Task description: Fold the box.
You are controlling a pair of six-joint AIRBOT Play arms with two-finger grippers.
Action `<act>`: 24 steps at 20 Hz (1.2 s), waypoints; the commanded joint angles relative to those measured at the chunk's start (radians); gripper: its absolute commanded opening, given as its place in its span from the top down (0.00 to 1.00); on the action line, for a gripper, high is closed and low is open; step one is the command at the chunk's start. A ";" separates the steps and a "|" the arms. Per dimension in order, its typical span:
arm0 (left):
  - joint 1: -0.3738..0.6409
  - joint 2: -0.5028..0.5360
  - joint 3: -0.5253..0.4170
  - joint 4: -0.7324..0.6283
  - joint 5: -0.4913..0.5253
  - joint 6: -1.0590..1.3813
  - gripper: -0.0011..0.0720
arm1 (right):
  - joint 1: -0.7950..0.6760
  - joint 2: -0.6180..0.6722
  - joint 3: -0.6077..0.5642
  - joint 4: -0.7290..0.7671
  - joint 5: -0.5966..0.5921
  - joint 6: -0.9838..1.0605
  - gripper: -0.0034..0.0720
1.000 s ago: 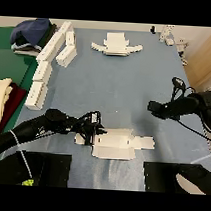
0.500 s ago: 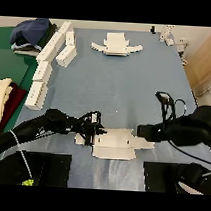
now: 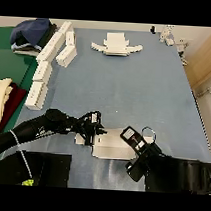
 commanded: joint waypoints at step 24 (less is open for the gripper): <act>0.000 0.000 0.000 0.000 0.000 0.000 0.97 | 0.072 -0.219 -0.017 -0.438 0.089 0.145 0.05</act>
